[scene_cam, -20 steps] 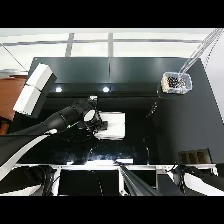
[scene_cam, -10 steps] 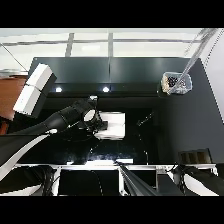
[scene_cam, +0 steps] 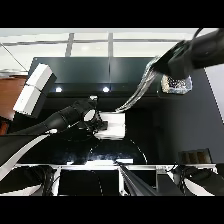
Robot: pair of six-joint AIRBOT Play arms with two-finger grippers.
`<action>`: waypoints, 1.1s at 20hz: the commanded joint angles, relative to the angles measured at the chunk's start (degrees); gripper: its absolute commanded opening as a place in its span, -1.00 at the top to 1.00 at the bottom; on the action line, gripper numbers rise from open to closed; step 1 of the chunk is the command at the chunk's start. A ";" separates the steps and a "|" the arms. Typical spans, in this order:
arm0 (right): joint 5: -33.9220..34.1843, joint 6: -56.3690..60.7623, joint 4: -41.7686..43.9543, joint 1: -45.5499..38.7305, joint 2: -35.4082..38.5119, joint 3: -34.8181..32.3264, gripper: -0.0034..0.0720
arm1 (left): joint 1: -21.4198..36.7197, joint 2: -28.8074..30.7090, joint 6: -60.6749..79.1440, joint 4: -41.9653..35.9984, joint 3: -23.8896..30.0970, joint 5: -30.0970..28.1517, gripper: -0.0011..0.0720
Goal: Fold the box and place the chain.
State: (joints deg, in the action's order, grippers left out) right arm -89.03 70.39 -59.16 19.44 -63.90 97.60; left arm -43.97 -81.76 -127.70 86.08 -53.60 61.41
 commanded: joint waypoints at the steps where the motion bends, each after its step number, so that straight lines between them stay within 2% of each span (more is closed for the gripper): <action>1: -0.72 -3.41 6.84 3.82 0.04 -1.20 0.85 | 0.02 0.04 0.02 0.02 0.00 0.17 0.89; 9: -0.79 -4.07 10.88 4.02 0.04 -1.22 0.85 | 0.00 0.04 0.02 -0.02 0.00 0.20 0.89; 13: 1.44 -4.07 19.91 4.02 -0.09 -3.04 0.85 | 0.00 0.04 0.00 -0.02 0.00 0.22 0.89; 18: 1.90 -3.50 15.50 4.02 -1.99 -3.58 0.85 | 0.00 0.04 0.00 -0.02 0.00 0.22 0.89; 22: 0.42 -3.15 14.08 4.04 -2.08 -10.12 0.85 | 0.00 0.04 0.00 -0.02 0.00 0.20 0.89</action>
State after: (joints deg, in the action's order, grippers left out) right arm -87.68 66.67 -43.72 23.42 -65.73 91.13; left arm -43.97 -81.76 -127.72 86.08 -53.60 61.58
